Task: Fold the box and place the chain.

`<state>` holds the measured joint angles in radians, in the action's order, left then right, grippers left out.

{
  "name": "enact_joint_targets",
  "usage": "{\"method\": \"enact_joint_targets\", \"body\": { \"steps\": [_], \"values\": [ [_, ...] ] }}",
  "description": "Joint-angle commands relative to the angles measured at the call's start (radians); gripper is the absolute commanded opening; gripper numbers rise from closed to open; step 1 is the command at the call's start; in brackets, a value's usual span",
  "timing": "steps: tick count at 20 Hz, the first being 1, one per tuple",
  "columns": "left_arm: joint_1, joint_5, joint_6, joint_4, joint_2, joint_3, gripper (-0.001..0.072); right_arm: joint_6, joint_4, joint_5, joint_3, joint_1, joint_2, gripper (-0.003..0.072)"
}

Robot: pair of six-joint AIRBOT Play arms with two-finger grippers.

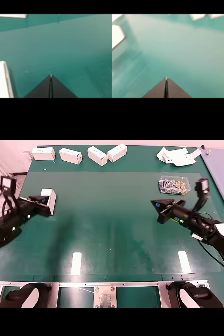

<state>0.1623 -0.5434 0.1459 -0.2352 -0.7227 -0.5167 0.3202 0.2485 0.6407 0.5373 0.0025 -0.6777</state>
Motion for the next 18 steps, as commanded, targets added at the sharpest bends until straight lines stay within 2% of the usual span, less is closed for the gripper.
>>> {"method": "enact_joint_targets", "body": {
  "steps": [1,5,7,13,18],
  "values": [
    [0.001,-0.008,0.002,0.011,0.179,0.132,0.0012,0.010,0.019,-0.137,-0.058,0.001,0.137,0.0004],
    [0.001,0.094,0.002,0.015,0.401,0.319,0.0011,0.008,0.068,-0.234,-0.220,0.001,0.254,0.0004],
    [0.001,0.118,0.001,0.014,0.471,0.378,0.0012,0.008,0.070,-0.253,-0.278,0.001,0.278,0.0004],
    [0.001,0.125,-0.077,0.038,0.480,0.492,0.0011,-0.097,0.078,-0.304,-0.391,0.002,0.281,0.0004],
    [0.001,0.166,-0.087,0.037,0.480,0.509,0.0017,-0.097,0.078,-0.346,-0.418,0.000,0.281,0.0007]
  ]
}}
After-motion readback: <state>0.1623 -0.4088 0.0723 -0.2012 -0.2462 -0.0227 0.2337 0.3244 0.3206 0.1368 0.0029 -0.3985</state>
